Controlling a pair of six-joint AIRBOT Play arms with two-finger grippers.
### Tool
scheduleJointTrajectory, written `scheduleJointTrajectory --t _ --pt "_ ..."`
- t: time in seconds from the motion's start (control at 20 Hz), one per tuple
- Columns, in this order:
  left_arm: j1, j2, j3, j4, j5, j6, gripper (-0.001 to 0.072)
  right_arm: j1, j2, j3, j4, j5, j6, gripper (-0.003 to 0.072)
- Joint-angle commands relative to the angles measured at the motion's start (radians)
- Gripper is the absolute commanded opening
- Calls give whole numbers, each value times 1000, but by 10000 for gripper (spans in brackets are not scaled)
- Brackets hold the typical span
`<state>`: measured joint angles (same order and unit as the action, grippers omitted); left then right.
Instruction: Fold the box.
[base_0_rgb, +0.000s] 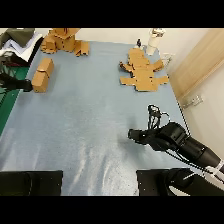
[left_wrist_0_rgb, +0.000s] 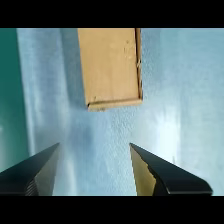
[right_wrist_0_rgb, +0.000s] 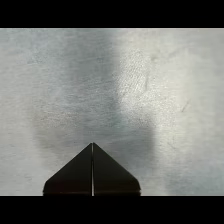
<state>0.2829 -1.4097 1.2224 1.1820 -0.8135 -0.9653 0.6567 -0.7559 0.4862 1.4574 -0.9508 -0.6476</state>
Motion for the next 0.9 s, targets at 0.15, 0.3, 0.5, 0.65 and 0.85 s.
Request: scheduleJointTrajectory --t 0.15,0.3,0.5,0.65,0.85 --pt "-132 138 -1 -153 -431 -59 15 -49 -113 153 37 -1 -173 3" --pt "-366 138 -29 -140 -418 -129 14 -97 -272 334 59 -54 -290 3" --pt "-578 138 -125 -139 -293 -245 15 -114 -502 555 130 -158 -426 3" --pt "-669 138 -188 -140 -239 -277 15 -114 -606 624 180 -158 -454 4" --pt "-701 138 -208 -142 -217 -292 17 -113 -639 637 233 -163 -461 4"
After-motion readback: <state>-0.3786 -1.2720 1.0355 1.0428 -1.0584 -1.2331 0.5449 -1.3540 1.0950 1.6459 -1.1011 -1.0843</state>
